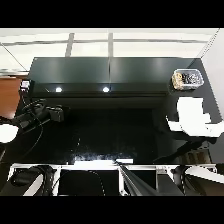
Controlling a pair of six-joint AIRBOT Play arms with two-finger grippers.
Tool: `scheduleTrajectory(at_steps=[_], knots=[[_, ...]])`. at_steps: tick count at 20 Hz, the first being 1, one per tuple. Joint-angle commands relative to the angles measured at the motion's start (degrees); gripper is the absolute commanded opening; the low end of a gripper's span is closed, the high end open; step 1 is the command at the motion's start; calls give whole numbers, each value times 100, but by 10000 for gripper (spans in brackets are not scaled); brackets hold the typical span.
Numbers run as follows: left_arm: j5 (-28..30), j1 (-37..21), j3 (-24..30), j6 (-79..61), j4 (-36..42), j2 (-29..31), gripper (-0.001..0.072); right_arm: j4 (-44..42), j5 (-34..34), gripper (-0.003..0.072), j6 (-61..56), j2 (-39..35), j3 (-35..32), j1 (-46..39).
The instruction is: Fold the box and place the chain.
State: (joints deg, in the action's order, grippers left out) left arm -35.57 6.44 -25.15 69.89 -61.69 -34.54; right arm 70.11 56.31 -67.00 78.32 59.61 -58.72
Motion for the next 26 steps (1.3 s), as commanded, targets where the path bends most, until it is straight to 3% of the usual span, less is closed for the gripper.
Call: scheduleTrajectory(at_steps=[1, 4, 5, 7, 8, 10, 12, 18, 23, 26], knots=[[-400, 0, 0, 0, 162, -7, 707, -92, 984, 720, 1294, 326, 109, 11], [-409, 0, 0, 0, 173, -7, 707, -68, 933, 720, 1521, 382, 109, 341], [-409, 0, 0, 0, 175, -7, 707, 173, 953, 686, 1513, 404, 109, 459], [-409, 0, 0, 0, 175, -7, 706, 796, 951, 483, 1296, 409, 111, 680], [-409, 0, 0, 0, 175, -7, 707, 1012, 944, 419, 1147, 409, 114, 743], [-407, 0, 0, 0, 177, -7, 707, 1139, 1023, 55, 1082, 396, 114, 787], [-404, 0, 0, 0, 221, -7, 706, 962, 1213, 5, 1126, 358, 111, 787], [-385, 0, 0, -15, 221, -7, 706, -1366, 2638, 13, 1757, 256, 76, 929], [-415, 0, 0, 4, 267, -20, 706, -2778, 2715, 13, 1906, -306, -599, 1858], [-612, 2, 2, 249, 348, -153, 705, -4612, 2402, 13, 2728, -1025, -1587, 2520]])
